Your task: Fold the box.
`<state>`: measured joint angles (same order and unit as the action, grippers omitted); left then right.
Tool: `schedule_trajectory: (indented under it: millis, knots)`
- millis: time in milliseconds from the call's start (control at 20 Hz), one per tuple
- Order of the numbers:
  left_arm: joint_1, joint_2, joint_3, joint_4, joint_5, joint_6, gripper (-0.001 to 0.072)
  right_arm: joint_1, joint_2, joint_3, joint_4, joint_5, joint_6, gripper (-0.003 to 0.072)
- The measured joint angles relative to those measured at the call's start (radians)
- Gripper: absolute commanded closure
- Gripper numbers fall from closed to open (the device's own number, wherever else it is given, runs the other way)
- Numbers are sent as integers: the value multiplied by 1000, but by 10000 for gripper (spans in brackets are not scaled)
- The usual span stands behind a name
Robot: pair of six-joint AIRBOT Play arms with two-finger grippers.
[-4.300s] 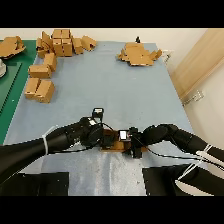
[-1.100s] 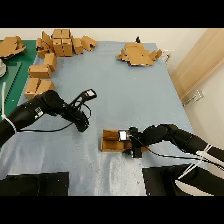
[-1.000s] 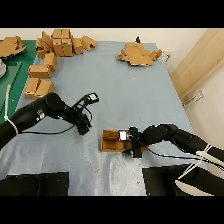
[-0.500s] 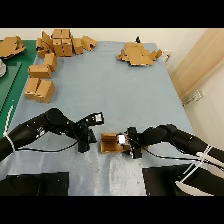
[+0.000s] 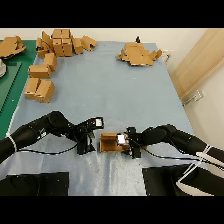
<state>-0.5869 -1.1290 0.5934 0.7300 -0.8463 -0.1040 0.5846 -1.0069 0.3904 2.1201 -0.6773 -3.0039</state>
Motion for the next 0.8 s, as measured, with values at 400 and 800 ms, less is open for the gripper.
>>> schedule_trajectory:
  millis: [400,800]
  knots:
    - [-82,-17,-1,-12,0,3,18,0,-35,7,27,-4,48,191]
    - [-98,-18,-1,-26,84,3,18,1,-37,18,30,-13,61,192]
